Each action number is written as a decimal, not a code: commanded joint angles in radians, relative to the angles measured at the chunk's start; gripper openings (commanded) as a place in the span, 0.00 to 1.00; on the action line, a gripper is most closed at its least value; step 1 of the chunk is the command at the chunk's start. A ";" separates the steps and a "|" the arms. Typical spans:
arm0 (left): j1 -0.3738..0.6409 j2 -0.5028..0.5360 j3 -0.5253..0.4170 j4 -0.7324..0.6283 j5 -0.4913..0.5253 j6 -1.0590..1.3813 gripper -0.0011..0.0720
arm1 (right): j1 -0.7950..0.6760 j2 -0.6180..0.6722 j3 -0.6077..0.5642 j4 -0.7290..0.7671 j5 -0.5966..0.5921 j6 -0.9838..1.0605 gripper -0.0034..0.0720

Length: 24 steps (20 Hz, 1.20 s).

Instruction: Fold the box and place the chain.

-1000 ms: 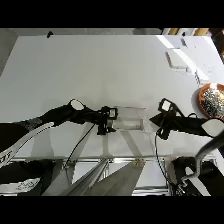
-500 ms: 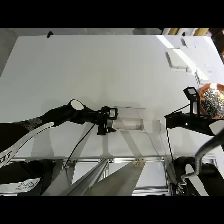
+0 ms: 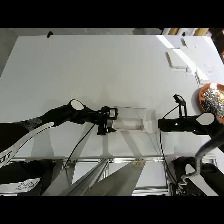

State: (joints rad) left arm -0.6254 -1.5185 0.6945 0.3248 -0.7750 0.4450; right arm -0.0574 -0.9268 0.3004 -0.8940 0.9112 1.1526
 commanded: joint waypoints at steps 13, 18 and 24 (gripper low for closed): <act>0.000 -0.001 0.001 0.000 0.000 0.000 0.39 | 0.102 0.158 -0.001 0.214 -0.010 -0.104 0.35; 0.000 -0.001 0.001 0.000 0.000 0.000 0.39 | 0.193 0.162 -0.002 0.234 -0.065 -0.042 0.43; 0.000 -0.001 0.001 0.000 0.000 0.000 0.39 | 0.335 0.161 0.017 0.101 -0.151 0.167 0.53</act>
State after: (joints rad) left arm -0.6254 -1.5185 0.6945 0.3252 -0.7750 0.4454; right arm 0.2253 -0.7670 0.3054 -0.7231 0.7933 1.2118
